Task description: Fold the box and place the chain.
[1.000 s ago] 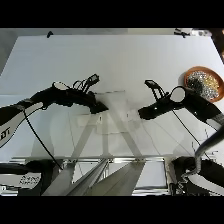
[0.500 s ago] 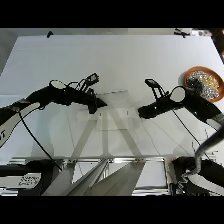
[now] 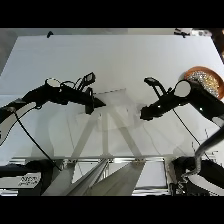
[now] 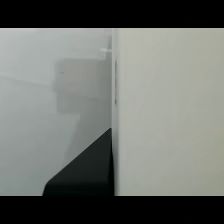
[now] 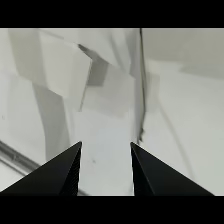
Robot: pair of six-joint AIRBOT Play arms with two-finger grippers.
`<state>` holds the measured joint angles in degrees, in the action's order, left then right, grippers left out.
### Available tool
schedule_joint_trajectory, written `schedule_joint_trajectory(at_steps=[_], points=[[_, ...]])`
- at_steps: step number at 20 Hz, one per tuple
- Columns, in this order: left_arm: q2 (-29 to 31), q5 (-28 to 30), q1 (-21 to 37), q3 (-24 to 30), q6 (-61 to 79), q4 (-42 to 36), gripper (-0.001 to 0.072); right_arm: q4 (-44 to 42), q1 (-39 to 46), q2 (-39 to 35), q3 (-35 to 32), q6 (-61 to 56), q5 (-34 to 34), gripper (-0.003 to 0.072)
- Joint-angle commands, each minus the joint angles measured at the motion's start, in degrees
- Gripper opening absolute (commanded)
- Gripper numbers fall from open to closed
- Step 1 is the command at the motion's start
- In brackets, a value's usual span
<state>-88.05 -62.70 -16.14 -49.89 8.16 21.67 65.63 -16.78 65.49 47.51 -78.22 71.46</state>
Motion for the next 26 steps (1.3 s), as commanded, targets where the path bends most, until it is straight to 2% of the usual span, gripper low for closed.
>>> schedule_joint_trajectory(at_steps=[1,4,9,12,14,18,26], points=[[0.04,-2.54,-1.70,0.00,1.44,1.99,0.0002,5.73,3.28,-6.99,1.18,0.11,6.12,0.0349],[0.02,-1.55,-7.26,0.00,5.66,4.39,0.0005,11.98,7.61,-15.37,1.16,0.72,8.79,0.0349],[-0.09,6.91,-13.73,0.00,5.77,4.94,0.0006,12.37,10.36,-23.26,1.16,2.23,9.86,0.0344],[-0.11,12.37,-14.69,0.00,5.51,4.35,0.0006,12.35,10.36,-23.69,1.03,2.23,10.14,0.0344],[-0.55,13.60,-14.60,0.00,5.35,1.95,0.0006,12.35,10.36,-23.67,1.03,2.23,9.88,0.0343],[-3.37,12.68,-14.60,0.00,5.38,-4.76,0.0006,12.35,10.36,-23.67,1.03,2.23,9.44,0.0343],[-5.09,12.37,-14.62,0.00,5.38,-4.26,0.0007,12.35,10.36,-23.67,1.03,2.23,8.41,0.0343]])
